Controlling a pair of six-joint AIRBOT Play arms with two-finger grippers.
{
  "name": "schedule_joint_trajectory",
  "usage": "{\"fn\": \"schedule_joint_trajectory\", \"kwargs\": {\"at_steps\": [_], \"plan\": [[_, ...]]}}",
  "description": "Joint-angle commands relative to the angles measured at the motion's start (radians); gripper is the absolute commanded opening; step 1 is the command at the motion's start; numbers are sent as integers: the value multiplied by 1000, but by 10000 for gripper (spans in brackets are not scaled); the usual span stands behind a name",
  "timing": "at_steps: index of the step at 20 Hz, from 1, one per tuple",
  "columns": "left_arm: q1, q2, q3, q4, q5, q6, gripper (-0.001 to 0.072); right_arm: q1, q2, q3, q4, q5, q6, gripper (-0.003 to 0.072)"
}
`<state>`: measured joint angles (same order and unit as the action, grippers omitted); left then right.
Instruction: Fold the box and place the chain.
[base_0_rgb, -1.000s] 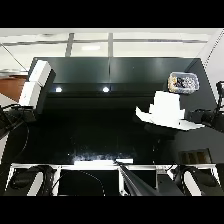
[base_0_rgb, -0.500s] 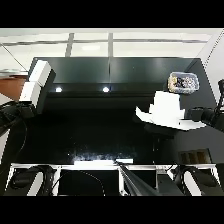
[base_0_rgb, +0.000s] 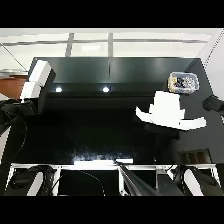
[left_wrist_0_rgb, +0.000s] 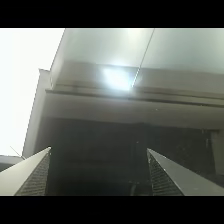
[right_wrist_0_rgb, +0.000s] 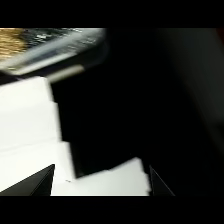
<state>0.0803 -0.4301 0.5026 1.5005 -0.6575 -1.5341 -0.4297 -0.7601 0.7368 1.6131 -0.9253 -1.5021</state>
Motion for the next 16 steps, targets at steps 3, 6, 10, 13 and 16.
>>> {"fn": "schedule_joint_trajectory", "kwargs": {"at_steps": [3, 6, 10, 13, 16], "plan": [[-1, -2, 0, -20, -24, -1, 700, -208, -256, 43, 73, -184, -102, 697], [-1, -2, -1, -21, -24, -1, 700, -224, -354, 43, 233, -209, -268, 697], [-1, -2, -1, -21, -24, -1, 700, -225, -452, 43, 317, -214, -340, 684], [-1, -2, -1, -21, -24, -1, 699, -225, -473, 47, 345, -209, -380, 312], [-1, -2, -1, -22, -24, -1, 700, -225, -473, 82, 421, -291, -478, 22]]}}
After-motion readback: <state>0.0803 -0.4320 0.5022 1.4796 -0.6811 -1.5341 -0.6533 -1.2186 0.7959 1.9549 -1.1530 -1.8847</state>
